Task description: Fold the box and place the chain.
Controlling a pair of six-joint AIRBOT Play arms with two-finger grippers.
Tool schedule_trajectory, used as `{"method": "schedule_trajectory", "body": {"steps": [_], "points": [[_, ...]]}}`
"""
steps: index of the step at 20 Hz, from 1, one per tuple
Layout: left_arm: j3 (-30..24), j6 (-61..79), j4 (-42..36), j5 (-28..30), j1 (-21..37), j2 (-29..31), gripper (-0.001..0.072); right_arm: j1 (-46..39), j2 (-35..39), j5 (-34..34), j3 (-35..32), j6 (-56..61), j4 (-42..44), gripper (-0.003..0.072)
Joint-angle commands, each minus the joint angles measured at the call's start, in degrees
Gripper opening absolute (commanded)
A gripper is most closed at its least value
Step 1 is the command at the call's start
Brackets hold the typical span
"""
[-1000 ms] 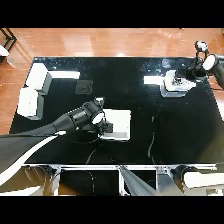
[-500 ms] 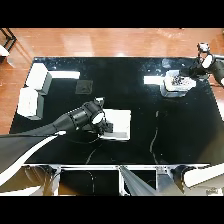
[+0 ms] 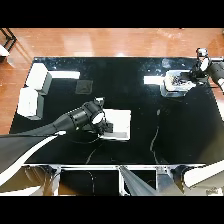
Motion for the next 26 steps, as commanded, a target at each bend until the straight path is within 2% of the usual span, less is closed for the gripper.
{"method": "schedule_trajectory", "body": {"steps": [1,2,4,5,6,7,8,17,26], "points": [[0.04,0.02,0.0,-0.02,0.04,0.0,0.0021,-0.02,-0.96,0.02,0.02,0.26,-0.42,0.0507],[0.04,0.02,0.0,-0.02,0.02,0.0,0.0021,-0.02,-1.2,-0.09,0.02,0.26,-0.42,0.046],[0.04,0.02,0.0,-0.02,0.02,0.0,0.0022,-0.02,-1.38,-0.61,0.02,0.28,-0.39,0.046],[0.04,0.02,0.0,-0.02,0.02,0.0,0.0021,0.0,-1.38,-0.87,0.02,0.26,-0.42,0.0374],[0.04,0.02,0.0,-0.02,0.02,0.0,0.0021,-0.02,-1.38,-0.81,0.09,0.26,-0.42,0.024],[0.04,0.02,0.0,-0.02,0.02,0.0,0.0021,-0.02,-1.36,-0.83,0.2,0.28,-0.39,0.0184],[0.04,0.02,0.0,-0.02,0.02,0.0,0.0021,-0.02,-1.38,-0.37,0.61,0.26,-0.31,0.0037],[0.04,0.02,0.0,-0.02,0.02,0.0,0.0021,-0.04,1.62,9.99,13.09,-2.16,1.16,0.0019],[0.04,0.02,0.04,0.2,0.07,0.0,0.0021,-0.15,15.69,13.84,14.45,-8.85,11.87,0.0018]]}}
